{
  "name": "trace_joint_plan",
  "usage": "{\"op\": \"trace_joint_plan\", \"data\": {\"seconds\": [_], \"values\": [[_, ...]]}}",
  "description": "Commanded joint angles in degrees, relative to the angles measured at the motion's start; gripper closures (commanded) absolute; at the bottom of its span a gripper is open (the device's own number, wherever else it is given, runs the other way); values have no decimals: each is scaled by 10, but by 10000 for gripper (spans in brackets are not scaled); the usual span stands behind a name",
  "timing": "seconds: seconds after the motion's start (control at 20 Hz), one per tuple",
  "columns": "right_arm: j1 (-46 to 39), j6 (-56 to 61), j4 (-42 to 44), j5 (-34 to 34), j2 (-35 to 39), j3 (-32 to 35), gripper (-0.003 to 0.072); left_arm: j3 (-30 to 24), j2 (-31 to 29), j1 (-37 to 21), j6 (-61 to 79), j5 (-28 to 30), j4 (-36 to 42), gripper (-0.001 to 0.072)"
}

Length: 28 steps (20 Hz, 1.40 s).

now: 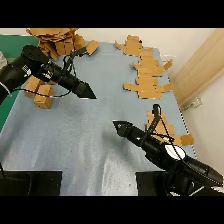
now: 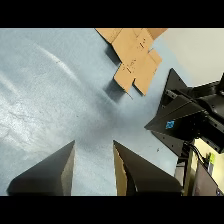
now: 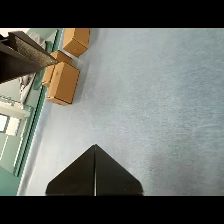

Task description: Fold the box.

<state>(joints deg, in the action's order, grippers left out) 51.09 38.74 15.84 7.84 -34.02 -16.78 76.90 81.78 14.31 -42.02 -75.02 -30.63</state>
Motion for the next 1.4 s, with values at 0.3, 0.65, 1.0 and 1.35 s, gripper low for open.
{"op": "trace_joint_plan", "data": {"seconds": [0.3,0.65,1.0,1.35], "values": [[0,4,14,12,-1,0,680,0,0,0,0,0,0,355],[-148,-13,102,11,52,0,273,0,0,0,1,2,0,355],[-389,-102,113,-39,65,-11,274,0,0,0,4,17,11,355],[-482,-161,3,-81,-195,-136,274,0,0,0,5,79,11,355]]}}
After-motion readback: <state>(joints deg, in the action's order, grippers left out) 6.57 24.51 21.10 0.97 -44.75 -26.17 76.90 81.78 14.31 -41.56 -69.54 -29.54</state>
